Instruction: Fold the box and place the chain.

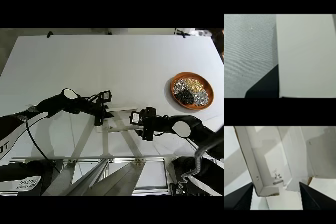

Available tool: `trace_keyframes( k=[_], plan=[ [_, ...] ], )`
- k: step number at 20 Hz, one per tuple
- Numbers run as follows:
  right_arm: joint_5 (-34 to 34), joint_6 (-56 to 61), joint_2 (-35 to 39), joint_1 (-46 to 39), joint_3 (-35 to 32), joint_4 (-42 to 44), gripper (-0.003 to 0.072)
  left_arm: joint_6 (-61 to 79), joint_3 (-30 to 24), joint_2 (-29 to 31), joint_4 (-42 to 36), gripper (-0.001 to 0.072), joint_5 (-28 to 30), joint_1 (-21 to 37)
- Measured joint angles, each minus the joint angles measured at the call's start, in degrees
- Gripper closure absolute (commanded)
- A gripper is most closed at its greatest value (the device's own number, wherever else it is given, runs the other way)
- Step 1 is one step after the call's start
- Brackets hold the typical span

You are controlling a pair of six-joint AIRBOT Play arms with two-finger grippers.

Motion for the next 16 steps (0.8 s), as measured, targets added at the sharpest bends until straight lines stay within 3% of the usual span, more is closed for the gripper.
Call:
trace_keyframes(
  k=[10, 16],
  plan=[
    [-0.96, -8.33, -0.13, -2.84, 0.04, 6.49, 0.0060, 0.00, 0.00, 0.00, 0.00, 0.0698, 0.00, 0.00],
    [2.29, -8.81, -1.70, -6.86, 1.79, 11.96, 0.0055, 0.02, 0.00, 0.00, 0.07, 0.0698, -0.13, -0.02]
  ],
)
